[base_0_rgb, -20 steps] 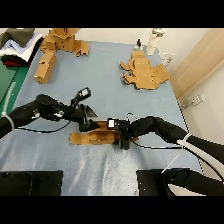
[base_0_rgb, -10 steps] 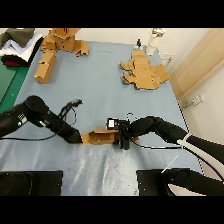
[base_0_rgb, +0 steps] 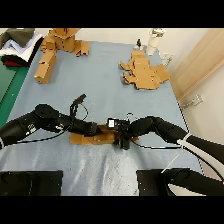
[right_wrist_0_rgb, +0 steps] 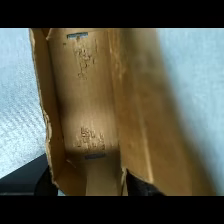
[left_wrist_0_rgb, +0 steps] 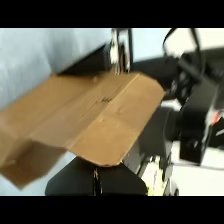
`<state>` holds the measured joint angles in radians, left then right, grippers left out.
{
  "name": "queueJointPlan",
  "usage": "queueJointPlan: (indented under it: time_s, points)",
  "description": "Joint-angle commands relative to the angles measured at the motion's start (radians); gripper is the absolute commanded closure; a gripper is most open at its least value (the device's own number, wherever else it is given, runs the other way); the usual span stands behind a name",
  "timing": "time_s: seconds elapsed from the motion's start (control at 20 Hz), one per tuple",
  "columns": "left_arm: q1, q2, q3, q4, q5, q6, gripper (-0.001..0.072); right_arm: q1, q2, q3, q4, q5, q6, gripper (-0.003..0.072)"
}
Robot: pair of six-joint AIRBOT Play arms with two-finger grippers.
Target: Fold the box.
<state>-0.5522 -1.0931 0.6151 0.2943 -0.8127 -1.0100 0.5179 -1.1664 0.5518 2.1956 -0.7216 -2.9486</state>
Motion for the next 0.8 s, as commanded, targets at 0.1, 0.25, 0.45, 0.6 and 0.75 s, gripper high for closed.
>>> queueJointPlan:
  time_s: [0.1, 0.25, 0.45, 0.6, 0.75]
  points:
    - [-0.005, -0.093, 0.031, -0.027, 0.199, 0.078, 0.0699, 0.001, 0.0, -0.001, 0.001, -0.013, 0.0, 0.0249]
    - [-0.005, -0.156, 0.045, 0.075, 0.246, 0.036, 0.0699, 0.001, 0.0, -0.001, 0.001, -0.013, 0.0, 0.0249]
    - [-0.005, -0.245, 0.058, 0.144, 0.234, 0.002, 0.0699, 0.001, 0.0, -0.001, 0.001, -0.014, 0.0, 0.0249]
    - [-0.005, -0.251, 0.077, 0.184, 0.233, -0.002, 0.0699, 0.001, 0.0, -0.001, 0.001, -0.013, 0.0, 0.0249]
    - [-0.005, -0.251, 0.098, 0.21, 0.233, -0.002, 0.0699, 0.001, 0.0, -0.001, 0.0, -0.017, 0.0, 0.0249]
